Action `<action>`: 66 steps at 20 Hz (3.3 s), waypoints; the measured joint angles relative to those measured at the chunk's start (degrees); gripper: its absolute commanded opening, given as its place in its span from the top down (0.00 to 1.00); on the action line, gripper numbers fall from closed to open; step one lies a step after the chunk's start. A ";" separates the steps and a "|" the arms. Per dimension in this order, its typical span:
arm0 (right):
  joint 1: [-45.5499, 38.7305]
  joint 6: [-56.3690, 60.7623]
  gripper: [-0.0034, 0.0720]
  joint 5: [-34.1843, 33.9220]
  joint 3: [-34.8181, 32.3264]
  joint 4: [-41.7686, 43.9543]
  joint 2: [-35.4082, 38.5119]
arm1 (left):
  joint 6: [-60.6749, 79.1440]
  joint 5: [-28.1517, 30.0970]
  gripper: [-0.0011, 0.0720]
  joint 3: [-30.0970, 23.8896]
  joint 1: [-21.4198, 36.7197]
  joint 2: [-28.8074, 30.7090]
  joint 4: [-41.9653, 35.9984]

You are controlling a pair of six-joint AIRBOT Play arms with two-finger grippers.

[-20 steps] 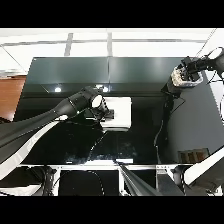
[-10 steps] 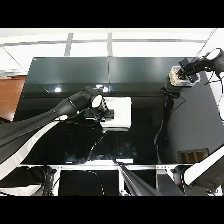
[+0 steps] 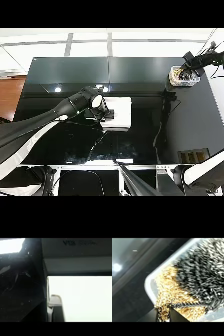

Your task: Fold the box and place the chain.

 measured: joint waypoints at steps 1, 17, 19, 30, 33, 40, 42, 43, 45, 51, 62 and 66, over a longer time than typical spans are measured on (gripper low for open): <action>0.00 -0.96 0.93 0.09 0.02 -0.07 0.85 | 0.00 0.02 0.95 0.00 0.00 0.00 0.00; -0.04 -2.60 0.39 0.31 0.07 -2.86 -3.39 | 0.00 0.02 0.95 0.00 0.00 0.00 0.00; 0.13 -2.60 0.26 0.83 0.07 -2.49 -3.74 | 0.00 0.00 0.95 0.00 0.00 0.00 -0.02; 0.87 2.49 0.48 1.77 0.07 -1.84 -5.20 | 0.00 0.00 0.95 0.00 0.00 0.00 -0.17; 1.42 3.21 0.57 1.16 0.13 -1.40 -6.38 | 0.00 0.00 0.95 0.00 0.00 0.00 -0.17; 1.66 -0.46 0.93 2.21 0.07 -1.53 -4.87 | 0.00 0.00 0.95 0.00 0.00 0.00 -0.17; 1.44 -3.30 0.93 2.27 0.07 -1.62 -2.16 | 0.00 0.02 0.95 0.00 0.00 0.00 -0.17; 1.36 -5.03 0.93 2.19 0.07 -1.62 -0.24 | 0.00 0.02 0.95 0.00 0.00 0.00 -0.17; 1.25 -8.26 0.93 2.05 0.07 -1.66 4.07 | 0.02 0.02 0.95 0.00 0.00 0.00 -0.17; 1.27 -15.54 0.93 -0.17 0.07 0.20 19.56 | 0.00 0.07 0.95 0.00 0.00 0.00 -0.17; 3.52 -31.67 0.93 1.14 0.13 20.83 42.21 | 0.02 0.04 0.95 0.00 0.00 0.00 -0.17; 4.42 -36.72 0.93 3.39 0.13 33.55 45.03 | 0.00 0.04 0.95 0.00 0.00 0.00 -0.17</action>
